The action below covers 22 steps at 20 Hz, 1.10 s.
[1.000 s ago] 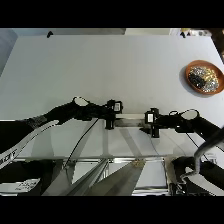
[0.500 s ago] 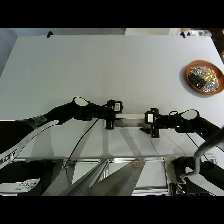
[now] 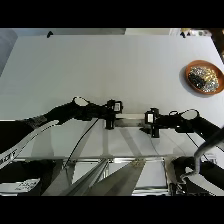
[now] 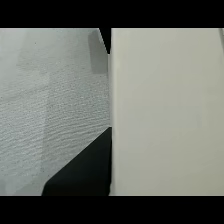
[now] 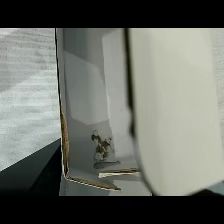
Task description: Fold the box and place the chain.
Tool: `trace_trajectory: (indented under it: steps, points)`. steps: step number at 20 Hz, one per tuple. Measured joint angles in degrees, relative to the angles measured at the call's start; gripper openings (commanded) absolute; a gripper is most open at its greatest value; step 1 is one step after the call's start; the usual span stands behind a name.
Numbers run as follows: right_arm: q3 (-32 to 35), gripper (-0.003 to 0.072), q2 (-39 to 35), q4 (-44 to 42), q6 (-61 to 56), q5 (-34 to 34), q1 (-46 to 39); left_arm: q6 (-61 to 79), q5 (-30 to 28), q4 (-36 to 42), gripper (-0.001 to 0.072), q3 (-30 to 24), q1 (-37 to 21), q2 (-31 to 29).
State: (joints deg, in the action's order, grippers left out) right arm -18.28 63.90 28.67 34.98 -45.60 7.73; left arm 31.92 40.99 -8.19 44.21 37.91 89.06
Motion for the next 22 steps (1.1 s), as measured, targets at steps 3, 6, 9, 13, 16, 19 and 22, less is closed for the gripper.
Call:
trace_trajectory:
  steps: [3, 6, 9, 13, 16, 19, 22]
  points:
    - [0.0, 0.0401, 0.0, 0.0, 0.0, 0.0, 0.0, 0.0, 0.0, 0.0, 0.0009, 0.0, 0.0, 0.0]
    - [0.0, 0.04, 0.0, 0.0, 0.0, -0.1, 0.0, 0.0, 0.4, 0.0, 0.0009, 0.0, 0.0, 0.0]
    - [0.0, 0.0401, 0.0, 0.0, 0.0, -0.1, 0.0, 0.0, 0.8, 0.0, 0.0011, 0.0, 0.0, 0.0]
    - [0.0, 0.0401, 0.0, 0.2, 0.3, -0.5, 0.1, -0.2, 0.9, -0.4, 0.0367, 0.0, 0.0, 0.0]
    - [0.0, 0.0401, 0.0, 0.1, 0.2, -0.4, 0.1, -0.1, 0.5, -0.4, 0.0395, 0.0, -0.1, -0.6]
    - [0.0, 0.0401, 0.0, -0.1, -0.1, 0.0, 0.0, -0.1, -1.3, -0.5, 0.0441, 0.0, -0.7, -2.7]
    - [0.0, 0.0401, 0.0, -0.1, -0.1, 0.0, 0.0, -1.0, -2.6, -2.9, 0.06, -0.1, -2.6, -6.1]
